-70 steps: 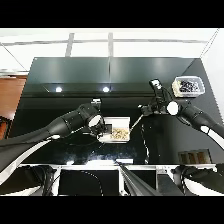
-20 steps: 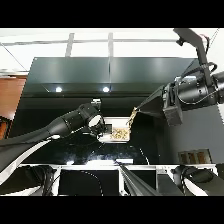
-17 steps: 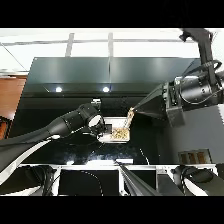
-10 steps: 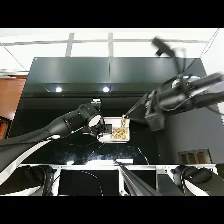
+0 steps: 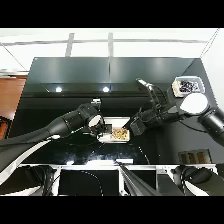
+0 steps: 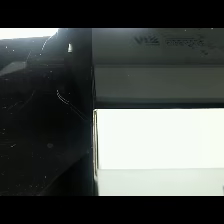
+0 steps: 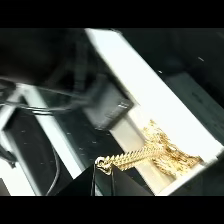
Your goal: Fold the box and place the chain.
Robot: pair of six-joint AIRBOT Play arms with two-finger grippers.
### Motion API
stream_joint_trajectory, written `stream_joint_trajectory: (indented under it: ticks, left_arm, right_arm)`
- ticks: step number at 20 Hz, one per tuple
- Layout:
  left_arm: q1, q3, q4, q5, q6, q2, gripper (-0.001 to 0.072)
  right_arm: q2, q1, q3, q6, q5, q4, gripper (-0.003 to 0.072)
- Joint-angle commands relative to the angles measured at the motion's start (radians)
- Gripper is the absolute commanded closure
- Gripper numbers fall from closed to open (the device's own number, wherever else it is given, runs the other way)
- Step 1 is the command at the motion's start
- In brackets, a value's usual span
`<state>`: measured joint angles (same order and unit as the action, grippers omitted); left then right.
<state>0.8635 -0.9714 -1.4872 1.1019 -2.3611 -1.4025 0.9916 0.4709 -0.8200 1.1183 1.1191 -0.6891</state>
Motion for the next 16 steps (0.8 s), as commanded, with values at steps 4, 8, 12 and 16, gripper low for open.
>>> stream_joint_trajectory:
  ticks: [4, 8, 12, 16]
  left_arm:
    - [-0.001, 0.000, 0.003, 0.000, 0.000, 0.000, 0.0680]
    - [-0.001, 0.001, 0.004, -0.005, 0.000, 0.000, 0.0680]
    - [-0.001, 0.001, -0.002, -0.006, 0.000, 0.000, 0.0680]
    - [-0.001, 0.000, -0.003, 0.004, -0.029, 0.000, 0.0420]
  right_arm:
    - [0.002, -0.029, 0.051, 0.003, -0.029, -0.020, 0.0246]
    - [-0.012, -0.179, -0.005, 0.003, 0.102, -0.098, 0.0247]
    - [-0.048, -0.320, -0.006, 0.001, 0.151, -0.098, 0.0246]
    - [-0.049, -0.338, -0.006, -0.023, 0.181, -0.098, 0.0246]
